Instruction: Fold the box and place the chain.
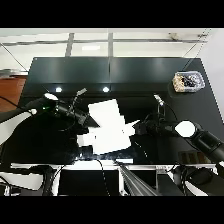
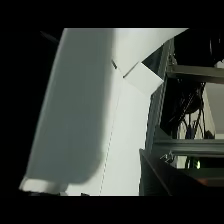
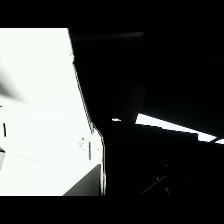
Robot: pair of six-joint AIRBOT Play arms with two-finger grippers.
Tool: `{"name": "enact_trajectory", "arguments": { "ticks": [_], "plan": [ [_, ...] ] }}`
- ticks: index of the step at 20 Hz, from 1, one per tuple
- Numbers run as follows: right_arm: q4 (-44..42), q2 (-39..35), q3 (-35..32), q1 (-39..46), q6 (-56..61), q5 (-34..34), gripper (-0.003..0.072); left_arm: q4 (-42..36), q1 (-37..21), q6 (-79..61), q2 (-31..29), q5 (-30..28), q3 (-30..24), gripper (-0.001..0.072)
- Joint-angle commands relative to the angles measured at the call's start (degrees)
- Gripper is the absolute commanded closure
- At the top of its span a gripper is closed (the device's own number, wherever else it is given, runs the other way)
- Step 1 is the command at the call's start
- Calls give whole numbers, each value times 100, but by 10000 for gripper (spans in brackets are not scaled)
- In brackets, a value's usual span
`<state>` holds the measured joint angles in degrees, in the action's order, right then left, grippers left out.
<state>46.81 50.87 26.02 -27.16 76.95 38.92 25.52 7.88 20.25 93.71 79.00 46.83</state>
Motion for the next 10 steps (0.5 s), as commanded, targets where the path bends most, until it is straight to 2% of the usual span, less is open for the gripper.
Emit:
{"name": "enact_trajectory", "arguments": {
  "ticks": [1, 3, 7, 8, 10],
  "plan": [
    [24, -4, -2, -7, 0, 20, 665, 551, 162, -94, 199, 225, 306, 158],
    [42, -4, -2, -7, 0, 33, 666, 813, 282, -94, 199, 223, 337, 158],
    [44, -4, -2, -7, -2, 31, 666, 811, 365, -50, 199, 212, 341, 166],
    [44, -4, -2, -7, -2, 33, 665, 813, 367, -52, 199, 212, 341, 224],
    [66, -4, -2, -7, -2, 33, 666, 813, 356, -52, 199, 212, 341, 266]
  ]
}}
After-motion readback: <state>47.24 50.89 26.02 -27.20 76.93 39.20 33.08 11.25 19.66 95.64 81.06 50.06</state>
